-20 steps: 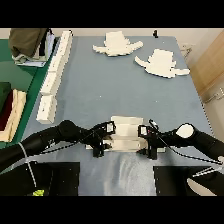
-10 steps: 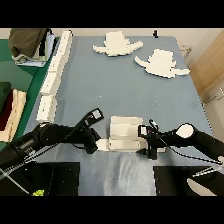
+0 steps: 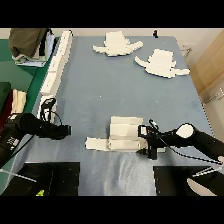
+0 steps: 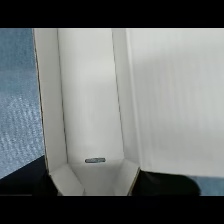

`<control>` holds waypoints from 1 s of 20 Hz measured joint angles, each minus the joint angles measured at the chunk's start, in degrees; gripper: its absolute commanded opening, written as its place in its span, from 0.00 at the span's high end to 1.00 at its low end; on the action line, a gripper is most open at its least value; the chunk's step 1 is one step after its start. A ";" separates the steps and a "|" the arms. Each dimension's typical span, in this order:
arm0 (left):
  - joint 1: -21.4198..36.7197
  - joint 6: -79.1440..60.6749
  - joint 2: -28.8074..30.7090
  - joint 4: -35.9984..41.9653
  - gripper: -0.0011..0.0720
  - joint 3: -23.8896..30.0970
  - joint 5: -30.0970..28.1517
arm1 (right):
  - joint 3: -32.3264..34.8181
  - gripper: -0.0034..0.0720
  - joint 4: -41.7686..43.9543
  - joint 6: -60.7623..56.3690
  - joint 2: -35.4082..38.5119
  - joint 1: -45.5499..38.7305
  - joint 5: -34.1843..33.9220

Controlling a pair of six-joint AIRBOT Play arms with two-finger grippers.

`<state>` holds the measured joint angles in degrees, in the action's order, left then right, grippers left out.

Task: Fold the box.

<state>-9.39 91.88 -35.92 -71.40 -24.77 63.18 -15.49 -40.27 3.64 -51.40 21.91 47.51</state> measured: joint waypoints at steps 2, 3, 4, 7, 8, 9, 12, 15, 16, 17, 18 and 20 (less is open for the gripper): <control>4.24 -4.94 -1.97 7.32 0.96 1.81 0.42 | 0.00 0.28 -0.02 0.00 0.00 0.00 0.00; 5.40 -6.75 -3.21 10.19 0.96 2.75 0.00 | 0.00 0.28 -0.02 0.00 0.00 0.00 0.00; 6.01 -7.98 -4.50 12.20 0.96 3.56 -0.57 | 0.00 0.28 -0.02 0.00 0.00 0.00 0.00; 5.46 -10.25 -8.44 16.44 0.96 5.16 -3.37 | 0.00 0.28 -0.02 0.00 0.00 0.00 0.00; 4.63 -10.71 -9.53 17.73 0.96 5.40 -4.61 | 0.00 0.28 -0.02 0.00 0.00 0.00 0.00; 3.48 -11.02 -10.58 19.10 0.96 5.57 -6.08 | 0.00 0.28 -0.02 0.00 0.00 0.00 0.00; -0.90 -12.07 -12.90 22.77 0.96 5.90 -10.12 | 0.00 0.28 -0.02 0.02 0.00 0.00 0.00; -5.38 -12.61 -13.84 25.99 0.96 6.03 -13.18 | 0.00 0.28 -0.02 0.02 0.00 0.00 0.00; -6.58 -12.68 -14.05 26.88 0.96 6.08 -13.86 | 0.00 0.28 -0.02 0.02 0.00 0.00 0.00; -7.56 -12.76 -14.10 27.69 0.96 6.08 -14.19 | 0.00 0.28 -0.02 0.04 0.00 0.00 0.00; -8.61 -12.85 -14.12 29.18 0.96 6.08 -14.14 | 0.00 0.28 -0.02 0.13 0.00 0.00 0.00; -10.54 -13.53 -13.70 31.69 0.96 6.08 -12.17 | 0.00 0.28 -0.02 0.07 0.00 0.00 0.00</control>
<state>-19.92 78.35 -49.63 -39.70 -18.70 51.00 -15.49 -40.29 3.70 -51.40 21.91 47.51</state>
